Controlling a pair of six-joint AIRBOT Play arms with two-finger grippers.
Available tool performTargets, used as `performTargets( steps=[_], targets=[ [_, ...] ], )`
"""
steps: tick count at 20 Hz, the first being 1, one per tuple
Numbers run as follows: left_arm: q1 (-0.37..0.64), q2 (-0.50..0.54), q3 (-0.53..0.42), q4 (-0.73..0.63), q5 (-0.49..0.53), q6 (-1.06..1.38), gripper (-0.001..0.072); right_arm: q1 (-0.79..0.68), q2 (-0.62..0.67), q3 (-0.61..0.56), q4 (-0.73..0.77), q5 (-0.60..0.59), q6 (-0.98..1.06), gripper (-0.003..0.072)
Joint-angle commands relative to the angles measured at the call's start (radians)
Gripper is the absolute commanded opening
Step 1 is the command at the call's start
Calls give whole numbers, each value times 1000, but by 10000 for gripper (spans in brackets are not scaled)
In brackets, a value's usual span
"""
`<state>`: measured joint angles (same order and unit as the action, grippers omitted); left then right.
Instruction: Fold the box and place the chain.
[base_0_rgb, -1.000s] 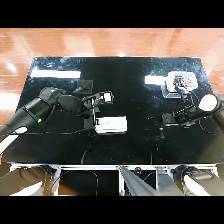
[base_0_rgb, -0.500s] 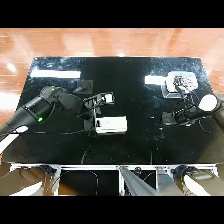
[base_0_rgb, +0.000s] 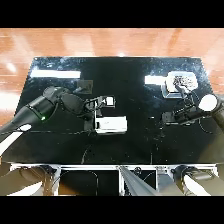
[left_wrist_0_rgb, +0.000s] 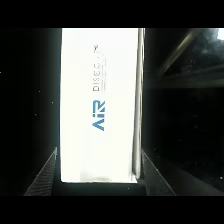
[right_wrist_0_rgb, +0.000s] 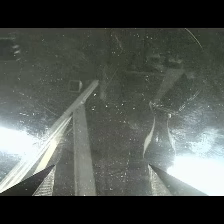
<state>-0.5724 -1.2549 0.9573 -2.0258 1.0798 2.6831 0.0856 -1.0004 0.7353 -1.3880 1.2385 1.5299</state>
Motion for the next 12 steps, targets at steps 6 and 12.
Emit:
performTargets(
  steps=[6,12],
  targets=[
    [1,-45,1,13,-9,6,628,0,0,0,0,-2,0,720],
    [1,-53,1,32,-10,6,627,0,0,0,0,-5,1,719]
  ],
)
